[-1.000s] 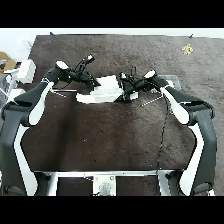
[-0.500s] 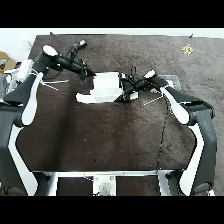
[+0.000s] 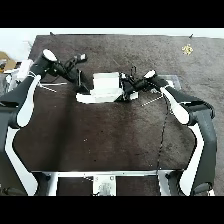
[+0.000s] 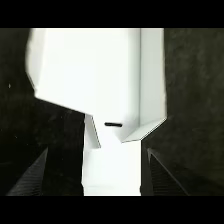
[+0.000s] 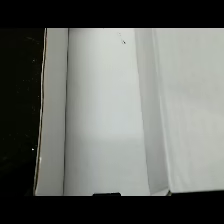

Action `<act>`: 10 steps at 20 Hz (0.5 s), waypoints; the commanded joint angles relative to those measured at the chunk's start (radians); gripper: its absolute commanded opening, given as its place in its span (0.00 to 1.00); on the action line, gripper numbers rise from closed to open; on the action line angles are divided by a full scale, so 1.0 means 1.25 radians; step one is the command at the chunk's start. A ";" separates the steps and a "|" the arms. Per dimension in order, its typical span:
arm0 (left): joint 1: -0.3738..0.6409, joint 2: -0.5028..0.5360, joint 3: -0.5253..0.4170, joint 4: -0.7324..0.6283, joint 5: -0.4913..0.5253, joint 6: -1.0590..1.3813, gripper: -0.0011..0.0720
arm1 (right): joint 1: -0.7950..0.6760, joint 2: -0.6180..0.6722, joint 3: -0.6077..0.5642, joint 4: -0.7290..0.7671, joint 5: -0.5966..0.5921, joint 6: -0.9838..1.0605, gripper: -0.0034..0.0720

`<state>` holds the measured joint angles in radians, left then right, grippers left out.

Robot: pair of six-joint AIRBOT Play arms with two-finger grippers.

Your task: Fold the box and place the chain.

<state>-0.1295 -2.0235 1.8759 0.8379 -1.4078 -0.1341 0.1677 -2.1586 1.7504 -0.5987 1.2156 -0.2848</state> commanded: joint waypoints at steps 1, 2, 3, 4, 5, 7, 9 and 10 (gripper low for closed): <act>-0.002 0.002 -0.075 0.034 0.065 0.086 0.99 | 0.001 -0.001 0.000 0.001 0.000 0.001 0.64; -0.002 0.002 -0.088 0.027 0.066 0.102 0.99 | 0.001 -0.001 0.000 0.001 0.000 0.001 0.64; -0.002 0.002 -0.098 0.011 0.069 0.111 0.99 | 0.001 -0.001 0.000 0.001 0.000 0.001 0.64; -0.002 0.002 -0.106 0.003 0.073 0.112 0.99 | 0.001 -0.001 0.000 0.001 0.000 0.001 0.64; -0.002 0.002 -0.109 0.000 0.071 0.113 0.98 | 0.001 -0.001 0.000 0.001 0.000 0.001 0.64; -0.002 0.002 -0.110 -0.010 0.072 0.114 0.98 | 0.001 -0.001 0.000 0.001 0.000 0.001 0.64; -0.019 0.002 -0.110 -0.012 0.073 0.114 0.98 | 0.001 -0.001 0.000 0.001 0.000 0.001 0.64; -0.033 0.002 -0.110 -0.004 0.077 0.114 0.98 | 0.001 -0.001 0.000 0.001 0.000 0.001 0.64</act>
